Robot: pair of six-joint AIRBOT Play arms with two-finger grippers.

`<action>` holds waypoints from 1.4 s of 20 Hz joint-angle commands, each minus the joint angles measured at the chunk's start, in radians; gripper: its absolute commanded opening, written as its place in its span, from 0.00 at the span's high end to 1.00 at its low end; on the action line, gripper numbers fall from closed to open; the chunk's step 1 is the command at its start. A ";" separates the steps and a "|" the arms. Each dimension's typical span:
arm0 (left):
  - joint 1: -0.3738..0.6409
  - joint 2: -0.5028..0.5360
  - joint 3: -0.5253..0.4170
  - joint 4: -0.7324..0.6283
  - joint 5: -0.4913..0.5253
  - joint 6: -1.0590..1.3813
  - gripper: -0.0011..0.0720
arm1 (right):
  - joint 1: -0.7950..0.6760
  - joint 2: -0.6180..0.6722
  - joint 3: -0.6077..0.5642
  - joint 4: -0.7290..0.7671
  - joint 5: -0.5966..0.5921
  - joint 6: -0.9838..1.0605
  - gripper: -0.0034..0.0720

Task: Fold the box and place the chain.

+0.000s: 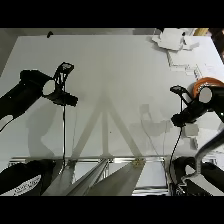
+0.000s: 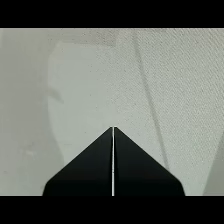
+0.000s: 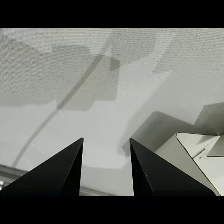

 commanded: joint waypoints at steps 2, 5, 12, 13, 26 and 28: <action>-0.001 0.001 0.000 0.000 0.000 0.000 0.97 | 0.000 0.001 0.000 0.000 0.000 0.000 0.56; -0.001 0.001 0.000 0.000 0.000 0.000 0.97 | 0.000 0.001 0.000 0.000 0.000 0.000 0.56; -0.001 0.001 0.000 0.000 0.000 0.000 0.97 | 0.000 0.001 0.000 -0.031 -0.043 -0.073 0.56; -0.001 0.001 0.000 0.000 0.000 0.000 0.97 | 0.000 0.001 0.000 -0.037 -0.088 -0.091 0.56; -0.001 0.001 0.000 0.000 0.000 0.000 0.97 | -0.294 0.027 0.027 -0.542 0.011 0.070 0.50; -0.001 0.001 0.000 0.000 0.000 0.000 0.97 | -0.491 0.027 0.027 -0.525 -0.044 0.071 0.45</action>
